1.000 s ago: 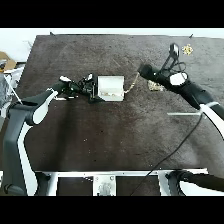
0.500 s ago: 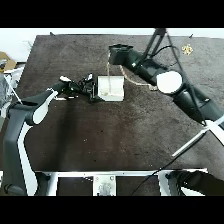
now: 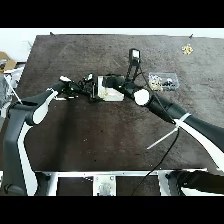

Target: Fold the box and place the chain.

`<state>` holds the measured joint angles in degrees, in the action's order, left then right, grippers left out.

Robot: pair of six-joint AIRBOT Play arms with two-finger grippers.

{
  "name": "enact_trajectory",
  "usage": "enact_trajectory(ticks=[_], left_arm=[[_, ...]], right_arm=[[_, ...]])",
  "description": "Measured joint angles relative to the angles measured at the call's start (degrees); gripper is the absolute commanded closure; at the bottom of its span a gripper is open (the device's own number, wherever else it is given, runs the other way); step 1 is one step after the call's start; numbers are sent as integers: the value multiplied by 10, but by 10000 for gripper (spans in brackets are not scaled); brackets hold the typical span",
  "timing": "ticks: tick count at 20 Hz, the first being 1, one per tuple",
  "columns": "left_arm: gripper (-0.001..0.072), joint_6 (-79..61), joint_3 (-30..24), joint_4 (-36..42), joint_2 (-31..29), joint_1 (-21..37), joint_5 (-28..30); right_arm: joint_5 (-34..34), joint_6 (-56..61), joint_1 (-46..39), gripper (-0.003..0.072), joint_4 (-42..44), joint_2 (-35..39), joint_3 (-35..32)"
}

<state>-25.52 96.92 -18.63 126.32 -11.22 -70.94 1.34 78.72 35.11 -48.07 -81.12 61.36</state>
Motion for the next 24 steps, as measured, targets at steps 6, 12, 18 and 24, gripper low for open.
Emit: enact_trajectory(ticks=[6,12,18,24], left_arm=[[435,0,0,0,0,0,0],[435,0,0,0,0,0,0],[435,0,0,0,0,0,0],[435,0,0,0,0,0,0]], right_arm=[[-12,18,-27,685,1,7,5],[-26,21,-45,685,-25,66,36],[-38,23,-48,685,-28,62,43],[-1,25,-16,685,-19,-8,44]])
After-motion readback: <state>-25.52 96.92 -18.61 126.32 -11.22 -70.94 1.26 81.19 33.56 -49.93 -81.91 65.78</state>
